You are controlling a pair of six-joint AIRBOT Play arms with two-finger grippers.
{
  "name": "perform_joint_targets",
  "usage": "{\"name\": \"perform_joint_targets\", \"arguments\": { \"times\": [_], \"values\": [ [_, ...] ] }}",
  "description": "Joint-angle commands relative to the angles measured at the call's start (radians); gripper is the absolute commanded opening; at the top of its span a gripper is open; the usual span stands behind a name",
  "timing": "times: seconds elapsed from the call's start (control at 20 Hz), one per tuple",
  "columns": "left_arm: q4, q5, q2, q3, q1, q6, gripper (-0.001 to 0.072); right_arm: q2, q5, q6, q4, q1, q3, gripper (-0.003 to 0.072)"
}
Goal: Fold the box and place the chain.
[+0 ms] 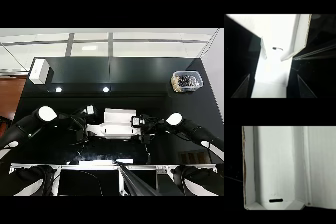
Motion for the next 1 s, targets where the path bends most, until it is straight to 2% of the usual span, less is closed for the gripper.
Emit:
{"name": "perform_joint_targets", "arguments": {
  "times": [0.0,0.25,0.45,0.5,0.75,0.95],
  "values": [
    [0.005,0.136,-0.042,-0.003,-0.068,0.072,0.07,0.0,0.001,0.0,0.0,0.0,0.0,0.021],
    [-0.013,0.085,-0.106,0.022,-0.101,0.063,0.0668,0.0,0.001,0.0,0.0,0.0,0.0,0.0209],
    [-0.109,0.093,-0.129,0.022,-0.109,0.078,0.0377,0.0,0.001,0.0,0.0,0.0,0.0,0.021],
    [-0.116,0.098,-0.129,0.022,-0.109,0.077,0.0329,0.0,0.0,0.0,0.0,0.0,0.0,0.021],
    [-0.142,0.11,-0.129,0.022,-0.109,0.077,0.0327,0.0,0.001,0.0,0.0,0.0,0.0,0.021],
    [-0.274,0.105,-0.138,0.022,-0.112,0.077,0.0326,0.0,0.0,0.0,0.0,0.0,0.0,0.021]
  ]
}}
